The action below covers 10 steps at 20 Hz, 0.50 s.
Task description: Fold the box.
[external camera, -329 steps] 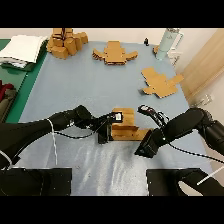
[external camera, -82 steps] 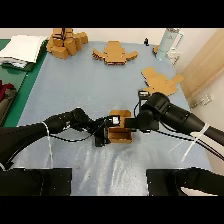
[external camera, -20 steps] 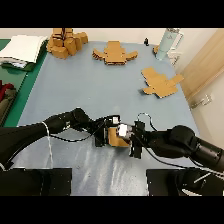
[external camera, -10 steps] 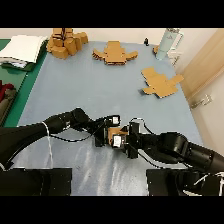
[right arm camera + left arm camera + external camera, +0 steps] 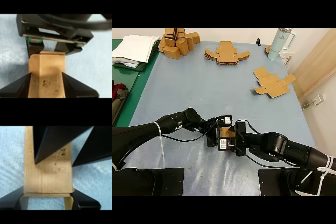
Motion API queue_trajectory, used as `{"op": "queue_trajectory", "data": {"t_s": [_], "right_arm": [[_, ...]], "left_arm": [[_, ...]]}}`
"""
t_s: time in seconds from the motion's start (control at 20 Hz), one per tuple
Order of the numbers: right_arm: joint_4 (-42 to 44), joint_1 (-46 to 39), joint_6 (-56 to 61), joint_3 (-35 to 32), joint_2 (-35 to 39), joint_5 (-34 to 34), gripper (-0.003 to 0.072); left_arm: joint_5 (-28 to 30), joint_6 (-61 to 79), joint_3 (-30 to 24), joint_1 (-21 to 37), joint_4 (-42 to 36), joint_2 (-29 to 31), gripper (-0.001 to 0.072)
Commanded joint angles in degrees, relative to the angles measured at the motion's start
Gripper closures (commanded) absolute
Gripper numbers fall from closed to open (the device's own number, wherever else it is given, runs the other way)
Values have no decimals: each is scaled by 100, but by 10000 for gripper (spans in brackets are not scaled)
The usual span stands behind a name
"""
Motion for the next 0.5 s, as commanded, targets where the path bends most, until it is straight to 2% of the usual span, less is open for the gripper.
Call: {"op": "queue_trajectory", "data": {"t_s": [0.0,0.1,0.3,0.45], "right_arm": [[-258,120,-2,-2,-96,131,94],[-258,214,-2,-2,-96,98,111],[-280,238,-2,-4,-96,-37,338],[-319,243,-2,-2,-87,-50,351]], "left_arm": [[4,0,2,0,0,-2,196],[2,0,2,0,0,-2,197],[2,0,2,0,0,-2,197],[2,2,2,0,0,-2,197]]}}
